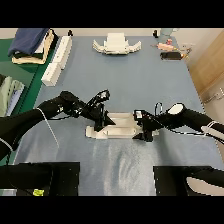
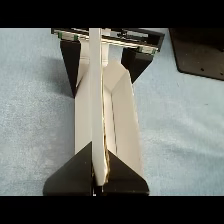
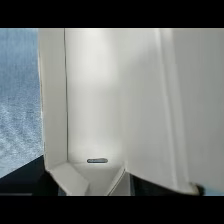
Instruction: Fold the box.
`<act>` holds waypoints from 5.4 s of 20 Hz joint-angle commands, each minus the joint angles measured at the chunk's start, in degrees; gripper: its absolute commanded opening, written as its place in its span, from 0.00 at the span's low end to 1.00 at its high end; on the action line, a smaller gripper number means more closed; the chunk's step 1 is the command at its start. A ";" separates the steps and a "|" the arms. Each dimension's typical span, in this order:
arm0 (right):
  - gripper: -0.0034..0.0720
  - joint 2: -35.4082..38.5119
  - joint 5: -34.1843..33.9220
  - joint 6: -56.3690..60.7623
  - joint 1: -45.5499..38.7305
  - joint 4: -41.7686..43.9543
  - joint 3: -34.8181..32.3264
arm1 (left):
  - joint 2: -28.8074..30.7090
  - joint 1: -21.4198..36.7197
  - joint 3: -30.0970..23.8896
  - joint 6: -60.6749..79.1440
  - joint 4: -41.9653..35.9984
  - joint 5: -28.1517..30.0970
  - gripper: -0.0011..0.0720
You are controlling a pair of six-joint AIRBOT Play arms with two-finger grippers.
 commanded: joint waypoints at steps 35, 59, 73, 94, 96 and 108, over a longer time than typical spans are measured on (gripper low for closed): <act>0.79 -0.61 -0.52 -1.36 0.00 -0.20 -0.07 | 0.04 -0.20 0.07 -1.99 0.22 0.24 0.18; 0.79 -0.59 -0.52 -1.36 0.00 -0.17 -0.07 | 15.96 -12.83 3.72 -72.59 12.35 6.32 0.03; 0.79 -0.59 -0.52 -1.36 0.00 -0.17 -0.07 | -5.53 -6.45 9.68 -86.73 14.10 10.47 0.03; 0.79 -0.59 -0.52 -1.36 0.00 -0.20 -0.07 | 14.01 -7.63 14.51 -77.59 27.91 -1.36 0.03; 0.79 -0.59 -0.52 -1.36 0.00 -0.17 -0.07 | 19.80 -7.63 10.16 -76.70 30.29 -1.16 0.03; 0.79 -0.59 -0.52 -1.36 0.00 -0.20 -0.07 | 27.28 -5.14 -8.55 -28.59 29.35 1.84 0.97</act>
